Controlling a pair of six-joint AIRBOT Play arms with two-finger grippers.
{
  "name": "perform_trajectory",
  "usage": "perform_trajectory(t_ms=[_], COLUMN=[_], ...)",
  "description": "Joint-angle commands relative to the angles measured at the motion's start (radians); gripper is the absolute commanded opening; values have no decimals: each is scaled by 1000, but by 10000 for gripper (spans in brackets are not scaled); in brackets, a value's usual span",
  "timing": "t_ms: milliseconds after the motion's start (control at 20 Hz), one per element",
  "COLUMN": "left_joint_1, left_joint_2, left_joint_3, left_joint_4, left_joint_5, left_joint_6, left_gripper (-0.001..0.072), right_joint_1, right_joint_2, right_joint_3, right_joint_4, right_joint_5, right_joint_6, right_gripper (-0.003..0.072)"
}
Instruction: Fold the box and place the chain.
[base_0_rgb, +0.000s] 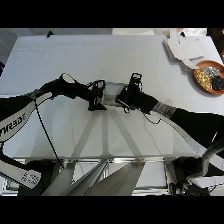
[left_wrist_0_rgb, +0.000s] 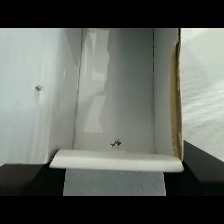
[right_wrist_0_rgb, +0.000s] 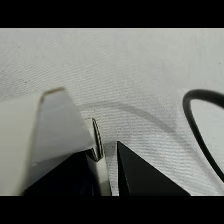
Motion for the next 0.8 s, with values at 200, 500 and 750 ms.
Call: perform_trajectory(t_ms=[200,500,750], left_joint_1=[0,0,0], left_joint_2=[0,0,0], left_joint_3=[0,0,0], left_joint_4=[-3,-3,-3], left_joint_5=[0,0,0], left_joint_6=[-4,-4,-4], left_gripper=[412,412,412], right_joint_1=[-1,-1,-1], right_joint_2=[-10,18,46], right_joint_3=[7,21,21], right_joint_4=[-8,-7,0], right_joint_5=[-2,15,13], right_joint_6=[7,-35,-81], right_gripper=[12,154,341])
